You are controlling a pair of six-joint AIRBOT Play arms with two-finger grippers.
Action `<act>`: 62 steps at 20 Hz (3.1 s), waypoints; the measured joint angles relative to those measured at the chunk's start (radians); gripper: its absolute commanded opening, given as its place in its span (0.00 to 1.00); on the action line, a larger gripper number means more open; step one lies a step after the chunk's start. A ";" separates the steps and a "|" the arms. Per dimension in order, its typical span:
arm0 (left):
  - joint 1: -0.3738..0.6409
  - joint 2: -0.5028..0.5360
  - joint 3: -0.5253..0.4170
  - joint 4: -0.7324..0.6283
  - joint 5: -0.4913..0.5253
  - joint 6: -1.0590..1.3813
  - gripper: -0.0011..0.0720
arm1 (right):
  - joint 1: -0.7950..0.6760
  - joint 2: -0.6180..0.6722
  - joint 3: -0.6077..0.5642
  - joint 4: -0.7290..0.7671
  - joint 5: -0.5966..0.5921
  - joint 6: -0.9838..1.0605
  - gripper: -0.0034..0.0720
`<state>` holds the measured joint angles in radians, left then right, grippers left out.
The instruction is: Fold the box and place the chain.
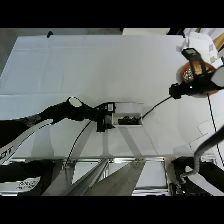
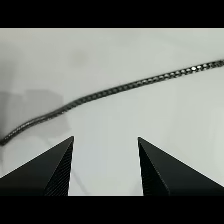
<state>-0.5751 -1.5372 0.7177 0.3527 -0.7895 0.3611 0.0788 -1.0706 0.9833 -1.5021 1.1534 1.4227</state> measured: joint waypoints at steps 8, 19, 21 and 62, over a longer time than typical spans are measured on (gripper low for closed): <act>0.000 0.000 0.000 0.000 0.000 0.000 0.29 | 0.016 -0.299 0.002 -0.048 -0.115 0.036 0.57; 0.000 0.000 0.000 0.000 0.000 0.000 0.29 | 0.027 -0.399 0.000 -0.071 -0.160 0.068 0.49; 0.000 0.000 0.000 0.000 0.000 0.000 0.29 | 0.027 -0.404 -0.004 -0.072 -0.154 0.070 0.49; 0.000 0.000 0.000 -0.001 0.000 0.000 0.29 | 0.505 0.224 -0.043 0.339 -0.099 -0.044 0.07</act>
<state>-0.5751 -1.5372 0.7177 0.3519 -0.7895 0.3611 0.5835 -0.8463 0.9401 -1.1629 1.0546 1.3788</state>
